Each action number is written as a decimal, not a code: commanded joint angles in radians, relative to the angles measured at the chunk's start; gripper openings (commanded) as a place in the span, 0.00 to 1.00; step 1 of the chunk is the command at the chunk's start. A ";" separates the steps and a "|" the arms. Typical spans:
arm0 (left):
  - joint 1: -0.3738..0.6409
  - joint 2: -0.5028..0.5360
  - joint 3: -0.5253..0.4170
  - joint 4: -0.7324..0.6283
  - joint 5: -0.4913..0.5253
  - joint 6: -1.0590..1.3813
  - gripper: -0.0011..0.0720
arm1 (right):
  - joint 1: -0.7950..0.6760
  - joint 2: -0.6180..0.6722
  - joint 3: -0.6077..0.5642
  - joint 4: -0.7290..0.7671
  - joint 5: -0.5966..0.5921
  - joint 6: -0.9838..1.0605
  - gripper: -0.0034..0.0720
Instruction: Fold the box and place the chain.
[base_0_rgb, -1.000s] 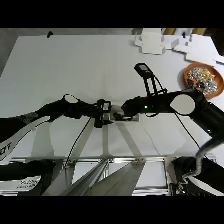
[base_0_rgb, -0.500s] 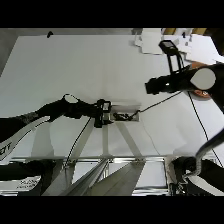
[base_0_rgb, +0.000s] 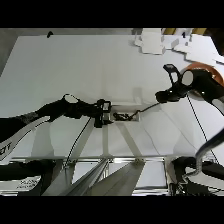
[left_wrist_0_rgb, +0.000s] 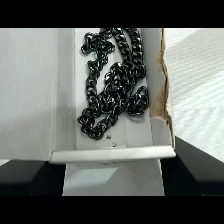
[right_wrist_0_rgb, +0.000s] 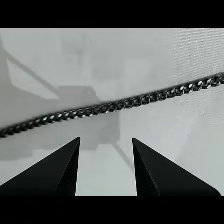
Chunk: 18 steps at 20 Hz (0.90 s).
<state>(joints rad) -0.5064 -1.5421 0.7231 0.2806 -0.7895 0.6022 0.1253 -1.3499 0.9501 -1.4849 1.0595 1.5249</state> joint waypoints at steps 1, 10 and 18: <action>0.000 0.000 0.000 0.000 0.000 0.000 0.31 | -0.007 -0.051 -0.006 -0.011 -0.026 -0.006 0.52; 0.000 0.000 0.000 0.000 0.000 0.000 0.31 | -0.007 -0.074 -0.006 -0.012 -0.080 0.024 0.45; 0.000 0.000 0.000 0.000 0.000 0.000 0.31 | -0.007 -0.108 -0.007 -0.011 -0.090 0.047 0.33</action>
<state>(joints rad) -0.5064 -1.5421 0.7231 0.2806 -0.7895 0.6025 0.1188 -1.4494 0.9436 -1.4967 0.9741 1.5650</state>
